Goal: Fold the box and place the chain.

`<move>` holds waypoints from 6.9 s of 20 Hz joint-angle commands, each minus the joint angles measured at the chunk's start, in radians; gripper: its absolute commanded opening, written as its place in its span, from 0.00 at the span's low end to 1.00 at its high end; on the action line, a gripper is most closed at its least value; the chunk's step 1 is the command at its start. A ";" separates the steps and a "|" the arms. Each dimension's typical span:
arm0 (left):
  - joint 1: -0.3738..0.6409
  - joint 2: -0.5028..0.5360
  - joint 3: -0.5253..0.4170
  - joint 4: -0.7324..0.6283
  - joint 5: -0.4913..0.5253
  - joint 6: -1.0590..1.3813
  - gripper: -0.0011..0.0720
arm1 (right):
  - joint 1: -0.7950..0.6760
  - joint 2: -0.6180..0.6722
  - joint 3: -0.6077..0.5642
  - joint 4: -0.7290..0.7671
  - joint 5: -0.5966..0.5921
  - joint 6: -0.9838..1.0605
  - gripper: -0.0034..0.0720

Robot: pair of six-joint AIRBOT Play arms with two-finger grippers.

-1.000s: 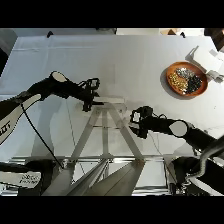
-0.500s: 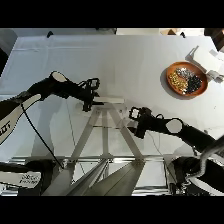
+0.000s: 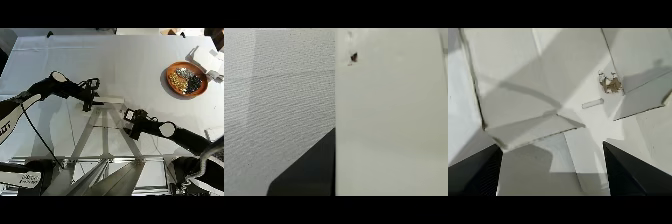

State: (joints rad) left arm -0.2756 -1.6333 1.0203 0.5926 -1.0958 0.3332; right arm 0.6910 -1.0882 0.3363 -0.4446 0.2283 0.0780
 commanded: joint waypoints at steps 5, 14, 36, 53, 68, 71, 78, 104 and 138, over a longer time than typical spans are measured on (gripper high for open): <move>0.000 -0.001 0.000 0.000 0.000 0.000 0.03 | 0.008 -0.007 0.000 0.232 -0.004 0.003 1.00; 0.000 -0.001 0.000 0.000 0.000 0.000 0.03 | -0.053 -0.007 0.026 0.245 0.061 0.003 1.00; 0.000 -0.001 0.000 0.000 0.000 0.000 0.03 | -0.140 -0.027 0.140 -0.019 0.114 -0.010 0.98; 0.000 -0.001 0.000 0.000 0.000 0.000 0.03 | -0.207 -0.233 0.267 0.068 0.354 -0.270 0.98; 0.000 -0.001 0.000 0.000 0.000 0.000 0.03 | -0.267 -0.240 0.289 -0.020 0.392 -0.189 0.98; 0.000 -0.001 0.000 0.000 0.000 0.000 0.03 | -0.267 -0.240 0.311 -0.010 0.389 -0.222 0.98; 0.000 -0.001 0.000 0.000 0.000 0.000 0.03 | -0.267 -0.281 0.318 0.069 0.438 -0.339 0.98; 0.000 -0.001 0.000 0.000 0.000 0.000 0.03 | -0.267 -0.369 0.345 0.141 0.487 -0.480 0.98; 0.000 -0.001 0.000 0.000 0.000 0.000 0.03 | -0.267 -0.366 0.351 0.127 0.491 -0.480 0.98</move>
State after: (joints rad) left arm -0.2756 -1.6333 1.0203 0.5926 -1.0966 0.3332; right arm 0.4236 -1.4551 0.6865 -0.3183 0.7193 -0.4019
